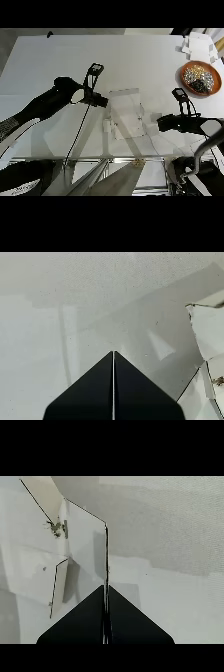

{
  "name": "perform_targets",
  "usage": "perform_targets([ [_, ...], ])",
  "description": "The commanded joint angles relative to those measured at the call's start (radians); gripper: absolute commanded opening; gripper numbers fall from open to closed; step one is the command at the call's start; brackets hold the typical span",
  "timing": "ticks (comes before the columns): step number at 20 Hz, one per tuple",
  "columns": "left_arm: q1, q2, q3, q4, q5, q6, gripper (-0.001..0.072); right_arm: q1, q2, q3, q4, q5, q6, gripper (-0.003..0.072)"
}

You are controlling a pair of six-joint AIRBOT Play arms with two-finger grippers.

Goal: Fold the box and place the chain.

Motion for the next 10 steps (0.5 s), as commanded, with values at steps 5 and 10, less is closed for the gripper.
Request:
perform_targets([
  [5, 0.002, 0.000, 0.000, -0.011, 0.051, 0.055, 0.0031, 0.005, 0.001, 0.000, 0.000, 0.014, 0.003, 0.0017],
  [10, 0.055, -0.010, 0.000, -0.058, -0.037, 0.400, 0.0454, 0.005, 0.001, 0.000, 0.000, 0.014, 0.003, 0.0017],
])
